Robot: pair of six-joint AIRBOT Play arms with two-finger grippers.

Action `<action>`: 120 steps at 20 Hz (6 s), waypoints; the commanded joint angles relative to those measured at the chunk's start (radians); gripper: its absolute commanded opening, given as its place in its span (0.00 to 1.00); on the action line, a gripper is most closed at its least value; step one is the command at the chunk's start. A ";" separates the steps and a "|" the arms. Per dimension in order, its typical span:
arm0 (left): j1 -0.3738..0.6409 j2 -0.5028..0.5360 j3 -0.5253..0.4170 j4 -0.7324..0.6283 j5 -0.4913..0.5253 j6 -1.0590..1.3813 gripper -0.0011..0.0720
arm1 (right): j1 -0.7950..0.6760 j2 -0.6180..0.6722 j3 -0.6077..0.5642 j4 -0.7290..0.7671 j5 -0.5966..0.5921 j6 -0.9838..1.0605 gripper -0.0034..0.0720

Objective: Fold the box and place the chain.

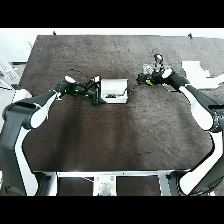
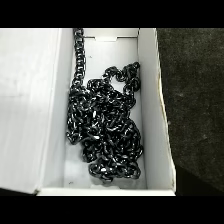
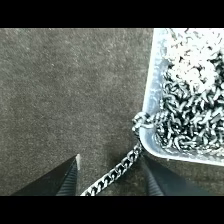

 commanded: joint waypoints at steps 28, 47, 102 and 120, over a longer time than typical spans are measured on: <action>0.000 0.001 0.000 0.000 0.000 0.000 0.51 | 0.016 0.092 0.002 -0.179 0.045 0.106 0.46; 0.000 0.001 0.000 0.000 0.000 0.000 0.51 | 0.088 -0.032 0.010 -0.275 0.040 0.291 0.52; 0.000 0.001 0.000 0.000 0.000 0.000 0.51 | 0.620 0.436 -0.233 -0.933 -0.013 0.832 0.05; 0.000 0.001 0.000 0.000 -0.001 0.000 0.51 | 0.406 0.391 -0.246 -0.929 0.094 0.757 0.74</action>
